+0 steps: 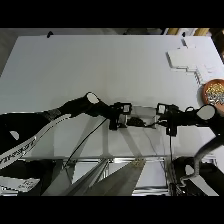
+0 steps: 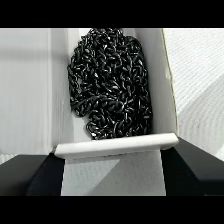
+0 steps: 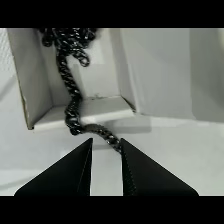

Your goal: Fold the box and place the chain.

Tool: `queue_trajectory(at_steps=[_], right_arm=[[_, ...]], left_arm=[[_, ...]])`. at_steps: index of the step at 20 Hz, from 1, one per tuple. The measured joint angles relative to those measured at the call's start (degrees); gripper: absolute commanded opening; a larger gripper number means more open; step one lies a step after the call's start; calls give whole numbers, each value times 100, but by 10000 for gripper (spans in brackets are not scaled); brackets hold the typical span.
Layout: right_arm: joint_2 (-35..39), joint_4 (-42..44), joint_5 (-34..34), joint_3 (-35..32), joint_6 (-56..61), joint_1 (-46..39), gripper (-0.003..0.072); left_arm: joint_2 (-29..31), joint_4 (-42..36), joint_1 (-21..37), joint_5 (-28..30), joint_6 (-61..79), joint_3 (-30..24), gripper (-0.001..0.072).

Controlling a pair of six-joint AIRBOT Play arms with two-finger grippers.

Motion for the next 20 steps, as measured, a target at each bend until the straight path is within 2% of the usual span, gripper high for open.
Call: queue_trajectory(at_steps=[4,6,14,15,16,17,20], right_arm=[[-17,4,-186,-129,-223,179,176],[-15,26,-184,-151,-240,208,19],[553,-299,35,-173,352,238,21],[636,-343,59,-173,396,238,65],[695,-372,76,-173,435,240,206],[734,-385,90,-173,435,240,266],[710,-319,48,-173,293,243,266]], left_arm=[[0,0,0,0,0,0,207],[0,0,0,0,0,0,207],[0,0,0,0,0,0,207],[0,0,0,0,0,0,207],[0,0,0,0,0,0,207],[0,0,0,0,2,0,207],[0,0,0,0,2,0,207]])
